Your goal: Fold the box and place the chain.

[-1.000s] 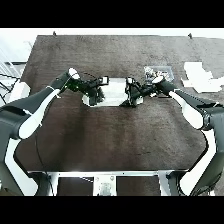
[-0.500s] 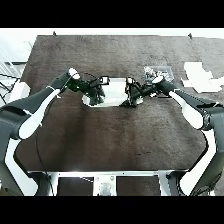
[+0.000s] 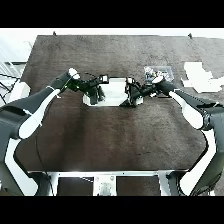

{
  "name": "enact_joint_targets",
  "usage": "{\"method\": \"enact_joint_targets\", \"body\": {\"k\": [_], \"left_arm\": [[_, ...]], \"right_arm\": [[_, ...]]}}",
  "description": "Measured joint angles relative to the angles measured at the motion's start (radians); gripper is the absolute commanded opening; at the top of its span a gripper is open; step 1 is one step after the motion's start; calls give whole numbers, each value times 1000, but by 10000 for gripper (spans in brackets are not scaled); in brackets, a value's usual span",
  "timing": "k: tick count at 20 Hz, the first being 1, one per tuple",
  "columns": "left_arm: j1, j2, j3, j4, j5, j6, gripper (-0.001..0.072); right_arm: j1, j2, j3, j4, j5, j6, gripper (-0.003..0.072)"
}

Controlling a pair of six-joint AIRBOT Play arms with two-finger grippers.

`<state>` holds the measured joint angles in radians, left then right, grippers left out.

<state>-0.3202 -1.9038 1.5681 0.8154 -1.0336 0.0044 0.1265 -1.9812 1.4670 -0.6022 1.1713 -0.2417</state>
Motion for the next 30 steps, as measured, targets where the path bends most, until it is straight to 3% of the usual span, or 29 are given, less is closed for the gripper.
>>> {"method": "enact_joint_targets", "body": {"k": [1, 3, 9, 14, 20, 25, 30], "left_arm": [[10, 1, 0, 5, -15, -2, 303], [36, 3, 0, 7, -55, -4, 19], [96, 27, 7, -6, -171, -59, 13], [108, 148, -16, -29, -109, -309, 12], [155, 393, -264, -9, 100, -725, 13], [245, 466, -398, 4, 117, -972, 15], [306, 461, -441, -4, 95, -1093, 16]], "right_arm": [[0, 0, 0, 0, 0, 0, 475], [0, 0, 0, 0, 0, 0, 475], [0, 0, 0, 0, 0, -1, 475], [0, 0, 0, -1, 0, -2, 475], [0, 0, 0, -1, 0, -2, 475], [0, 0, 0, -1, 0, -2, 475], [0, 0, 0, -1, 0, -2, 475]]}}
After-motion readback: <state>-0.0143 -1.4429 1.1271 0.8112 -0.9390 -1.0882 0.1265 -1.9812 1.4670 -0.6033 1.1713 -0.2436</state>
